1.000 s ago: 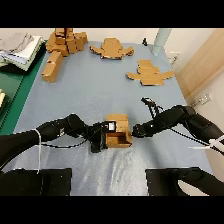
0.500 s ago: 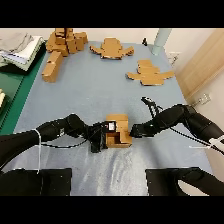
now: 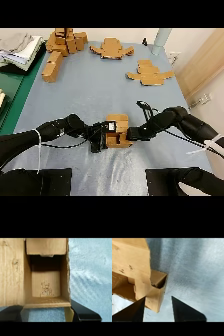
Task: Fold the box.
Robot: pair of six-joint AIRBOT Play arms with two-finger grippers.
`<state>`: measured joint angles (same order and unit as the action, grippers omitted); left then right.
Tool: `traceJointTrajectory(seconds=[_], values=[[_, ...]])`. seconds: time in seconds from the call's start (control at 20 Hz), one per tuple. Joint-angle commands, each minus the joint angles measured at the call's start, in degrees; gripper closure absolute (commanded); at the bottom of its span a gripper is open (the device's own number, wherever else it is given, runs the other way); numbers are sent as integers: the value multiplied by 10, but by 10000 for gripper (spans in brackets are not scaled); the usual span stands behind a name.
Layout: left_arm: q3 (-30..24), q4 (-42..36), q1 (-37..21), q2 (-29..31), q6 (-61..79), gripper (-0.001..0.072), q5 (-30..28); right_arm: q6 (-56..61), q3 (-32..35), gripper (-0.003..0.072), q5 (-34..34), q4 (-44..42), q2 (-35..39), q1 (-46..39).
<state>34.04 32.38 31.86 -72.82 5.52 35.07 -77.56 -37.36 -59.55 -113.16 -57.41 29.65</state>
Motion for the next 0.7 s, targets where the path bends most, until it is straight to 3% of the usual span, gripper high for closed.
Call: traceJointTrajectory(seconds=[0.0,0.2,0.4,0.55,0.65], values=[[0,0,0,0,0,262,0,126,-32,188,10,81,-37,61],[0,0,0,0,0,262,0,265,-108,195,-42,200,-102,133],[0,0,0,0,0,262,0,346,-150,199,-88,235,-168,171],[0,0,0,0,0,262,0,400,-153,247,-90,253,-186,188],[0,0,0,0,0,262,0,422,-153,319,-90,267,-188,190]])
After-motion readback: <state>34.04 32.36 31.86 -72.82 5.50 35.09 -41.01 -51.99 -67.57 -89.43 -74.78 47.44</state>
